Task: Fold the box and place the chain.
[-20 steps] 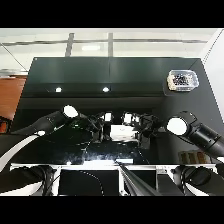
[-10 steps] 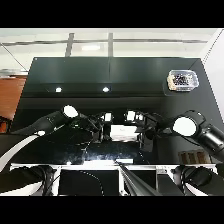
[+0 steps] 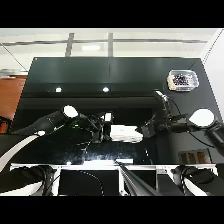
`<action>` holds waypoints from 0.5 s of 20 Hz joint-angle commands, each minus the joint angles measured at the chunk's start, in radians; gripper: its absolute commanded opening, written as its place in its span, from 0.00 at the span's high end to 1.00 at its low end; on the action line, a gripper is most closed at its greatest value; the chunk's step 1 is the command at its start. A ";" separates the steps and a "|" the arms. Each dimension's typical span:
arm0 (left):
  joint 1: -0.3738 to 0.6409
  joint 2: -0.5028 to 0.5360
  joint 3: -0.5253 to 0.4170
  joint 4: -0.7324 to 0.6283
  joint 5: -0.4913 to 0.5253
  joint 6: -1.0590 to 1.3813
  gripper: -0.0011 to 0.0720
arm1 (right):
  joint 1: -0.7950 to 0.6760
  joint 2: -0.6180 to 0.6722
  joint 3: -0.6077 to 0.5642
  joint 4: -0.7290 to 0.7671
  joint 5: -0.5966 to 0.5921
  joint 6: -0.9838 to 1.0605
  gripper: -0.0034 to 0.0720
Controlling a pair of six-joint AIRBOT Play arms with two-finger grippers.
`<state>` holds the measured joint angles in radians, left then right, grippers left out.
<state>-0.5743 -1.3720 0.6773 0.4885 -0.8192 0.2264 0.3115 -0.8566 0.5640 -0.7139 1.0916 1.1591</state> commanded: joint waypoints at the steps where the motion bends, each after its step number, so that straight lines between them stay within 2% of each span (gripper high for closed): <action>1: 0.000 -0.001 0.000 0.000 0.001 0.000 0.60 | -0.042 -0.039 -0.106 0.331 -0.027 0.029 0.90; 3: 0.000 -0.001 0.000 0.000 0.001 0.000 0.60 | -0.039 -0.063 -0.136 0.382 -0.043 0.026 0.90; 10: 0.000 -0.001 0.000 0.000 0.001 0.000 0.60 | 0.014 -0.142 -0.137 0.370 -0.114 0.027 0.90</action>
<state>-0.5743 -1.3720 0.6773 0.4885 -0.8185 0.2264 0.3065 -0.9684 0.4332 -0.3584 1.0100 1.1839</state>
